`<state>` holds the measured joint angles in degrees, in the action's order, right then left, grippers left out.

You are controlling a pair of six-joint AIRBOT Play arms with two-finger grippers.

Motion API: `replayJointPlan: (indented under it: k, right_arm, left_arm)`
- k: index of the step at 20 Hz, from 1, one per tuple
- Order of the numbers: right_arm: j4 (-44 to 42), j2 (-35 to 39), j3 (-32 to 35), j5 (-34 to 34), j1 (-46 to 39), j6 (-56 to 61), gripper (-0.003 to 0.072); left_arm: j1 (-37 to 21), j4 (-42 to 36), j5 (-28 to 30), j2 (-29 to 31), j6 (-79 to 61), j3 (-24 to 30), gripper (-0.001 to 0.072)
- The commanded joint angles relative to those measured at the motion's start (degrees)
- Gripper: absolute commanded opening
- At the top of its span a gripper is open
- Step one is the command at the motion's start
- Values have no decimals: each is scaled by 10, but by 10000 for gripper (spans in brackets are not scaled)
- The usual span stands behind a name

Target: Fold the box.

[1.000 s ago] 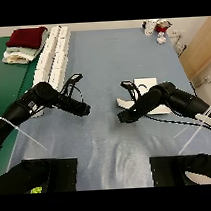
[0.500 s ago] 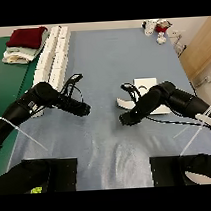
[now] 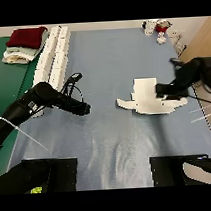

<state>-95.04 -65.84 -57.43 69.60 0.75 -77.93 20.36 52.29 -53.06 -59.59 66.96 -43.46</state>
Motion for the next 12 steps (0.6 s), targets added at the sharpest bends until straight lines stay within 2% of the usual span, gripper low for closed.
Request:
replayJointPlan:
  k: [1,3,6,9,12]
  right_arm:
    - [-23,-22,-40,11,-186,-76,489]
    - [-97,-60,-66,17,-268,-167,489]
    - [-180,-138,-114,62,-335,-269,489]
    - [-191,-221,-157,127,-344,-303,489]
    - [-217,-272,-162,140,-342,-328,489]
  left_arm:
    - [0,-5,28,0,0,0,14]
    - [0,-16,30,0,0,0,14]
    - [0,-24,32,0,0,0,14]
    - [0,-24,31,0,0,0,14]
    - [0,-24,31,0,0,0,14]
